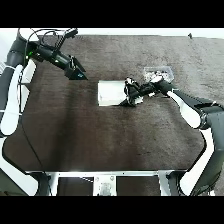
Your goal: Fold the box and place the chain.
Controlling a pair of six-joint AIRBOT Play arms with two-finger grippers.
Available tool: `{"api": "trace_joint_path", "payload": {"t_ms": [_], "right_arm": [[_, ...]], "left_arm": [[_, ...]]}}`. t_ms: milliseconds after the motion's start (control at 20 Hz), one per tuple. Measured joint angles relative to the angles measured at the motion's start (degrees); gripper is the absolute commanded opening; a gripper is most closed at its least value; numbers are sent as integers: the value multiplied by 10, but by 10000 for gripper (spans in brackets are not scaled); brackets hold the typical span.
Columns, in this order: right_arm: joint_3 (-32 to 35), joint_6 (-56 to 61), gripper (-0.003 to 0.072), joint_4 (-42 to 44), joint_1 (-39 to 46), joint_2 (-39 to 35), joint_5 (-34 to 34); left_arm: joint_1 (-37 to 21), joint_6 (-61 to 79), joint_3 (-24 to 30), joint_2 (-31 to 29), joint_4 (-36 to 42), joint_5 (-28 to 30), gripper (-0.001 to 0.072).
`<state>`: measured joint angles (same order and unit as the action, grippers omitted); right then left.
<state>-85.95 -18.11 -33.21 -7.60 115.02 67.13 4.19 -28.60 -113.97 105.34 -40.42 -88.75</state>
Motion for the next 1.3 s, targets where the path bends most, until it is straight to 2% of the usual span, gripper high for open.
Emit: {"api": "trace_joint_path", "payload": {"t_ms": [150, 250, 500, 800, 1050, 1300], "right_arm": [[0, 0, 567, 0, 0, 0, 0], [0, 0, 567, 0, 0, 0, 0], [0, 0, 566, 0, 0, 0, 0], [0, 0, 566, 0, 0, 0, 0], [0, 0, 567, 0, 0, 0, 0], [0, 0, 567, 0, 0, 0, 0]], "left_arm": [[-2, 38, 7, 0, 14, 20, 711], [-3, 81, 33, 1, 0, 26, 711], [-3, 214, 150, 2, -6, 97, 711], [-3, 364, 259, 2, 76, 180, 711], [-3, 367, 284, 14, 108, 193, 711], [11, 405, 289, 32, 98, 215, 710]]}}
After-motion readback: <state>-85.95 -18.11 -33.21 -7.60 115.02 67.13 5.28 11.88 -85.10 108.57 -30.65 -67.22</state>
